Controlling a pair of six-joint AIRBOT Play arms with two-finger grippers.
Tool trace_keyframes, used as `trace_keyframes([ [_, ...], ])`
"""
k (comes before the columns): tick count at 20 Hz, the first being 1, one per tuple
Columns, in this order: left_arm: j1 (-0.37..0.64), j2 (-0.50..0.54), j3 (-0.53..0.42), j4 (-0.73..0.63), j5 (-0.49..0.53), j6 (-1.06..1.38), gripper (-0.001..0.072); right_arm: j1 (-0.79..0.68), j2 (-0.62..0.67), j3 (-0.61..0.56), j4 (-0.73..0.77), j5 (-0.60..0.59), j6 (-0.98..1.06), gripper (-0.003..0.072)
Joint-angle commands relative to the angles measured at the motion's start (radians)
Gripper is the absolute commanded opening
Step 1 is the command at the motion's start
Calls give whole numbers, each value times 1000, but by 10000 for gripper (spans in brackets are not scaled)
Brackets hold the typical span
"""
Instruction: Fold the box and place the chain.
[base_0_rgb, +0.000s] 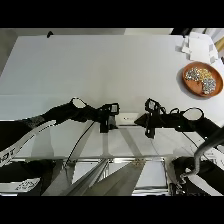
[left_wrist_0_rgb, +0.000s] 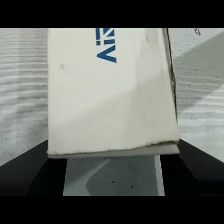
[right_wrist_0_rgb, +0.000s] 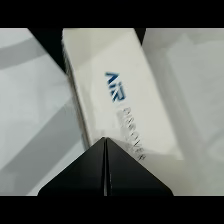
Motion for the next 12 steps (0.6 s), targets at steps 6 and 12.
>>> trace_keyframes([
  [6, 0, 1, 0, 1, 0, 3, 134, 119, -11, 35, 192, -34, -51, 8],
  [12, 0, 1, 0, 1, 0, 3, 134, 204, -153, 35, 257, -85, -122, 7],
])
